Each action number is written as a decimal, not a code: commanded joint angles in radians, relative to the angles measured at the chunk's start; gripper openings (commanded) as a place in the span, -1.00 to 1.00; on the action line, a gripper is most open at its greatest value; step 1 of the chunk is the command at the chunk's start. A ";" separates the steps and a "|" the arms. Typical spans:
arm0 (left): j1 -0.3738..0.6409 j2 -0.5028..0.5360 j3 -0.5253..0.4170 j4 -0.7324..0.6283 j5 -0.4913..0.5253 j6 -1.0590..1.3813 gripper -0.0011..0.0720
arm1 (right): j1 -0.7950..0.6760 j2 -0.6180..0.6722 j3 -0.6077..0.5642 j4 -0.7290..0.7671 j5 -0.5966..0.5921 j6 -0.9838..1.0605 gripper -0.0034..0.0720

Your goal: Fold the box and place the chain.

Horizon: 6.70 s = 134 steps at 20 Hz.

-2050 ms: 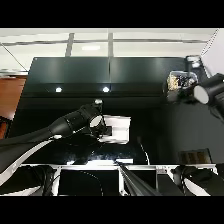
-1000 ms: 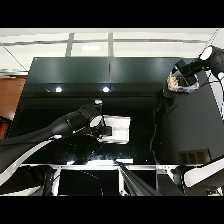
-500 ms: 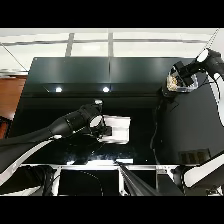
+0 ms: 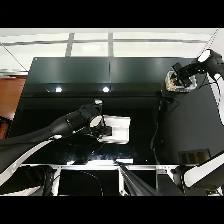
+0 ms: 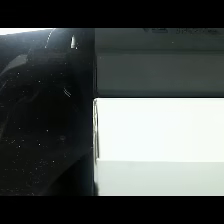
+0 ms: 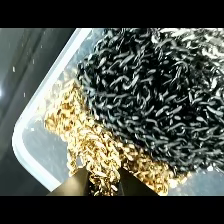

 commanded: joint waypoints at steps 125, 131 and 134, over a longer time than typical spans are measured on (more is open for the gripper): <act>0.818 0.421 -0.577 -1.011 0.091 2.330 0.97 | 0.196 1.007 -0.754 0.334 0.078 -0.919 0.32; 0.697 0.349 -0.549 -0.982 0.207 2.592 0.97 | 0.196 1.006 -0.754 0.326 0.086 -0.917 0.32; 0.592 0.225 -0.452 -0.860 0.139 2.591 0.97 | 0.196 1.006 -0.754 0.326 0.084 -0.917 0.32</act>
